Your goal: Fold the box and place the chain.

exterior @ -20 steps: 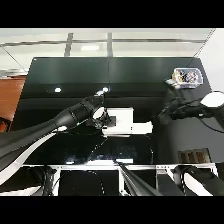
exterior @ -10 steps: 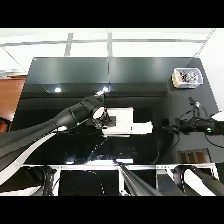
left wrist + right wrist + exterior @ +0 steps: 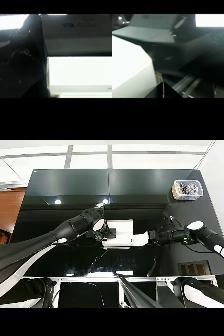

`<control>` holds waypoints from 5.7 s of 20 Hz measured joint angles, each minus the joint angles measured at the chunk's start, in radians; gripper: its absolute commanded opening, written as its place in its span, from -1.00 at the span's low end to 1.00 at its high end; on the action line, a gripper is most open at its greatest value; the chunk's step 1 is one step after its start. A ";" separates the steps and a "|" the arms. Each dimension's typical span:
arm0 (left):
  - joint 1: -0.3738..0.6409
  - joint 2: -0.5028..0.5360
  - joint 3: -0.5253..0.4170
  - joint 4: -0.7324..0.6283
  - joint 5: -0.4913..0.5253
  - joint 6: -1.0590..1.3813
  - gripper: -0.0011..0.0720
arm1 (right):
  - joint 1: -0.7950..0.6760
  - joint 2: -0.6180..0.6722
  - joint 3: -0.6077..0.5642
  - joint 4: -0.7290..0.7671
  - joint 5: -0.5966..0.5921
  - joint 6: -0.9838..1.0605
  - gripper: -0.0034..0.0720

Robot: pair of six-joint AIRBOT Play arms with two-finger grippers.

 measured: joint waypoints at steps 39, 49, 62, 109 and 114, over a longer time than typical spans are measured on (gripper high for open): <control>0.000 0.000 0.000 -0.001 0.001 0.000 -0.90 | 0.704 -0.088 0.471 -0.795 -0.031 1.019 -0.11; 0.000 0.000 0.000 -0.002 0.001 0.000 -0.90 | 0.771 -0.140 0.510 -0.943 0.023 1.205 -0.32; 0.000 0.000 0.000 0.003 -0.001 0.002 -0.89 | 0.774 -0.151 0.512 -0.952 0.033 1.218 -0.26; 0.000 0.000 0.000 0.000 -0.002 -0.002 -0.89 | -0.231 -0.682 1.313 -0.724 0.012 1.210 0.63; 0.000 0.000 0.000 0.000 -0.002 -0.002 -0.90 | -0.232 -0.731 1.331 -0.679 0.007 1.218 0.19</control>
